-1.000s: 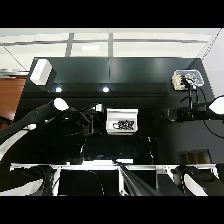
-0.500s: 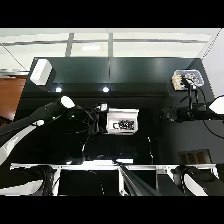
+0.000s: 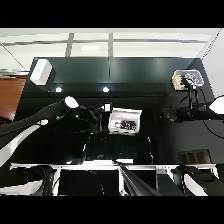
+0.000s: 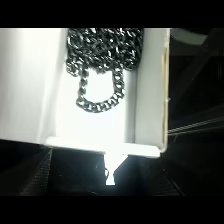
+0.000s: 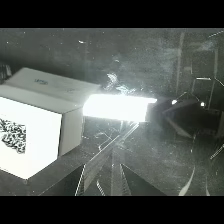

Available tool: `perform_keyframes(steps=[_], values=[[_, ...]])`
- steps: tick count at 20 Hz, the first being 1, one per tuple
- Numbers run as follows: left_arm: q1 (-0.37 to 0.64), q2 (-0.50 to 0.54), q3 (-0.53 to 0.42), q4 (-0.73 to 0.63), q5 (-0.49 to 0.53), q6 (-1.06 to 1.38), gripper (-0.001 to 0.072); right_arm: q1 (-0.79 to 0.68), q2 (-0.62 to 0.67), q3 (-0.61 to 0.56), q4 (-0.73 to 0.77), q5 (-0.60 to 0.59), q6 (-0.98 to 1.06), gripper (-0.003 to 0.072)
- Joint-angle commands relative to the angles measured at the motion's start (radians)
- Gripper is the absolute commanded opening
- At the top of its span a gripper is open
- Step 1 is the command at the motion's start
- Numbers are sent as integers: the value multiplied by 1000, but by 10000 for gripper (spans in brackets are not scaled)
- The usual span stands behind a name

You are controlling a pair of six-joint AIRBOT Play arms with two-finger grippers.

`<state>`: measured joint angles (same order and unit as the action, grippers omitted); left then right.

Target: Fold the box and place the chain.

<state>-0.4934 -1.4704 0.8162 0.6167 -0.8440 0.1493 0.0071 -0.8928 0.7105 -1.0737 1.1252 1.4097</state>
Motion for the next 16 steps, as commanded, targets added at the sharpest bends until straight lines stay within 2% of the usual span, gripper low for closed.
perform_keyframes(steps=[1, 7, 8, 9, 11, 12, 13, 14, 15, 16], values=[[1, -13, 22, 0, 1, -3, 716, 0, 1, 0, 0, 0, 0, 268], [-21, -22, 30, 4, -34, 5, 698, 0, 1, 0, 0, -2, 0, 268], [-24, -22, 30, 4, -41, 5, 663, 0, 1, 0, 0, -5, 0, 269], [-27, -22, 30, 5, -55, 5, 598, 0, 0, 0, -2, -12, 0, 269], [-36, -22, 30, 5, -56, 0, 530, 0, 0, 0, -1, -32, 0, 268], [-39, -22, 30, 7, -55, 0, 444, 0, -2, 0, 1, -42, 0, 269], [-39, -22, 30, 8, -51, 0, 400, 2, -3, 0, 3, -54, 0, 269], [-39, -22, 30, 8, -47, 0, 400, 9, -3, 0, 4, -75, 0, 271], [-39, -22, 30, 8, -42, 0, 400, 25, -4, 0, 10, -112, 0, 329], [-40, -22, 30, 8, -31, 0, 400, 47, -5, 0, 28, -159, -5, 619]])
